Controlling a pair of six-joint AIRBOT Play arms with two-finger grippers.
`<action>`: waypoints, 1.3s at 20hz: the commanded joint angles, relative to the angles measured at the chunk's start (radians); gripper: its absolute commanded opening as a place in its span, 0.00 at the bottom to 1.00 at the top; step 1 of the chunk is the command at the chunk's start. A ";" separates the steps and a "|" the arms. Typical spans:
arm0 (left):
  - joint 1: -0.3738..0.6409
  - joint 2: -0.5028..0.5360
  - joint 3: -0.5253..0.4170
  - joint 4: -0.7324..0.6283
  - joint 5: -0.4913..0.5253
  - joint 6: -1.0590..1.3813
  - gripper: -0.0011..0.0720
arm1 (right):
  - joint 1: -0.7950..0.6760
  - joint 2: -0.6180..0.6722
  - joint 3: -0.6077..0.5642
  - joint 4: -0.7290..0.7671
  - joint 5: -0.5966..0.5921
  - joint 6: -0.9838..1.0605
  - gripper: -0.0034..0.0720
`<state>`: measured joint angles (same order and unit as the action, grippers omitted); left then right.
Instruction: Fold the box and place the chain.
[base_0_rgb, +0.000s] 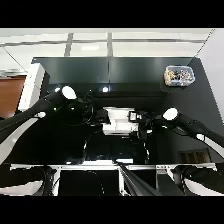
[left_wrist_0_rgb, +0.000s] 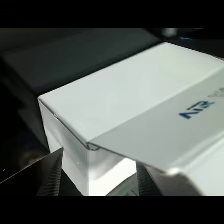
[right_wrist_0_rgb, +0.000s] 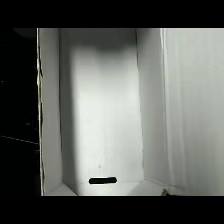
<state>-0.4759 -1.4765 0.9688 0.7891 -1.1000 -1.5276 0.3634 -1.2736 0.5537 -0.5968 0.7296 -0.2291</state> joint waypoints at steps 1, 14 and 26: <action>-0.071 0.000 0.063 0.223 0.045 -0.213 0.71 | 0.000 0.001 0.000 0.003 -0.001 0.002 0.27; -0.224 -0.006 0.104 0.555 0.008 -0.543 0.71 | 0.000 0.001 0.000 0.005 -0.003 0.002 0.27; -0.348 -0.100 0.208 0.728 -0.086 -0.761 0.69 | 0.000 0.001 0.000 0.005 -0.002 0.002 0.27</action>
<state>-0.8101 -1.5600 1.1648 1.4956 -1.1793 -2.2288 0.3634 -1.2736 0.5533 -0.5926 0.7273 -0.2276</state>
